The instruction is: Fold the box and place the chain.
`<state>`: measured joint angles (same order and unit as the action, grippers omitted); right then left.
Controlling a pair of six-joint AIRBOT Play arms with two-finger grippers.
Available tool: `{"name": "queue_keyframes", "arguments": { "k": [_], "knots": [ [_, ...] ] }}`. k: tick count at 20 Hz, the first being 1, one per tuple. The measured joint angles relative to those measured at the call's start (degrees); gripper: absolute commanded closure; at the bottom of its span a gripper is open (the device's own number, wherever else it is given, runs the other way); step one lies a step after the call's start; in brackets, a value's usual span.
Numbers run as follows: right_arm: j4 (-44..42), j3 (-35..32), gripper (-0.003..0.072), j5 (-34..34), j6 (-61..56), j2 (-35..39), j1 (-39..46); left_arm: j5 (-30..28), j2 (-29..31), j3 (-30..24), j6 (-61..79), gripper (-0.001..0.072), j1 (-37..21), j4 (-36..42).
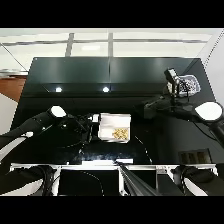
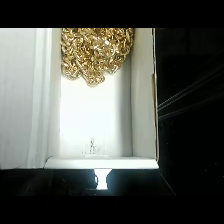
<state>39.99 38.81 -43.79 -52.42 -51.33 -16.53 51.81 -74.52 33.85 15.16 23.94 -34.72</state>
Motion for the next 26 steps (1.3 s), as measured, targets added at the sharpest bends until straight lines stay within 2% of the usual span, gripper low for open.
{"name": "queue_keyframes", "arguments": {
  "k": [5,9,13,18,22,26],
  "knots": [
    [0.7,5.6,-0.0018,0.9,1.5,-11.5,-2.5,-0.2,0.0,0.0,-0.1,0.0249,0.0,-0.1],
    [1.6,7.0,-0.0018,-5.2,8.8,-15.4,-3.8,-0.3,0.0,0.0,-0.1,0.0249,0.0,-0.2],
    [4.4,7.5,-0.0017,-11.6,13.2,-16.3,-4.1,-0.3,0.0,0.0,-0.1,0.0249,0.0,-0.2],
    [5.9,7.5,-0.0017,-17.7,21.0,-13.1,-4.3,-0.3,0.0,0.0,-0.1,0.0249,0.0,-0.2],
    [5.7,5.7,-0.0017,-17.7,24.4,-12.0,-6.0,-0.4,0.0,0.0,-0.1,0.0248,0.0,-0.2],
    [5.3,2.7,-0.0017,-13.5,26.7,-11.7,-9.2,-0.4,0.0,0.0,-0.1,0.0249,0.0,-0.2]
  ]
}}
